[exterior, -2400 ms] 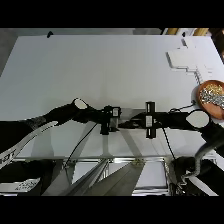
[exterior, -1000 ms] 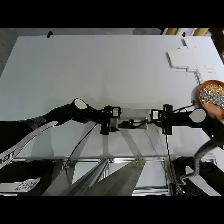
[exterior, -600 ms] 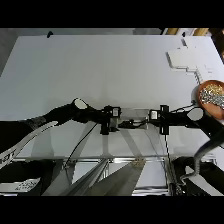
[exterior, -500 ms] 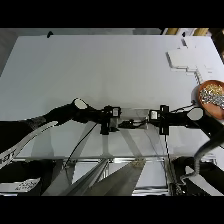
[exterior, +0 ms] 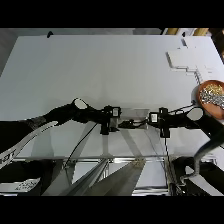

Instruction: Fold the box and place the chain.

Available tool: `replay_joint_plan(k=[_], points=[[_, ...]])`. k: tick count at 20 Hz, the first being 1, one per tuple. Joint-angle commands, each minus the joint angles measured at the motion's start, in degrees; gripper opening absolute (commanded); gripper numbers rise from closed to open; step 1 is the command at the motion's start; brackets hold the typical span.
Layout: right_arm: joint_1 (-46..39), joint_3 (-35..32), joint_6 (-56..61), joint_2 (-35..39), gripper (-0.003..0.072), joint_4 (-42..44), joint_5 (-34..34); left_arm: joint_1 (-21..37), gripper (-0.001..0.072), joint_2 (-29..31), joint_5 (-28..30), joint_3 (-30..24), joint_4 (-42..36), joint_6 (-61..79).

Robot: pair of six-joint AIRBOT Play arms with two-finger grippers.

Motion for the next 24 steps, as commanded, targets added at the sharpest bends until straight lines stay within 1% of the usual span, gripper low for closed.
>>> replay_joint_plan(k=[1,4,7,10,13,15,18,19,22,24], points=[[0.0,0.0,0.6,0.0,0.0017,-0.6,1.4,0.0,0.0208,0.0,0.0,0.0,0.0,0.0],[0.0,0.0,0.6,1.8,0.0017,-0.6,3.3,0.0,0.0208,0.0,0.0,0.0,0.0,0.0],[0.0,0.0,1.9,8.0,0.0017,-0.6,5.6,0.0,0.0208,0.0,0.0,0.0,0.0,0.0],[0.0,0.0,3.5,16.0,0.0017,-0.1,7.5,0.0,0.0208,0.0,0.0,0.0,0.0,0.0],[0.0,0.0,3.5,23.6,0.0017,4.3,10.1,0.0,0.0208,0.0,0.0,0.0,0.0,0.0],[0.0,0.0,3.5,26.5,0.0017,10.2,10.4,0.0,0.0208,0.0,0.0,0.0,0.0,0.0],[1.2,0.0,2.9,26.6,0.0017,21.4,10.6,0.0,0.0208,0.0,0.0,0.0,0.0,0.0],[2.3,0.0,2.9,26.6,0.0017,23.1,9.9,0.0,0.0208,0.0,0.0,0.0,0.0,0.0],[6.4,0.0,3.0,26.4,0.0017,23.5,7.1,0.0,0.0208,0.0,0.0,0.0,0.0,0.0],[9.4,0.0,3.0,24.9,0.0017,25.3,5.1,0.0,0.0208,0.0,0.0,0.0,0.0,0.0]])
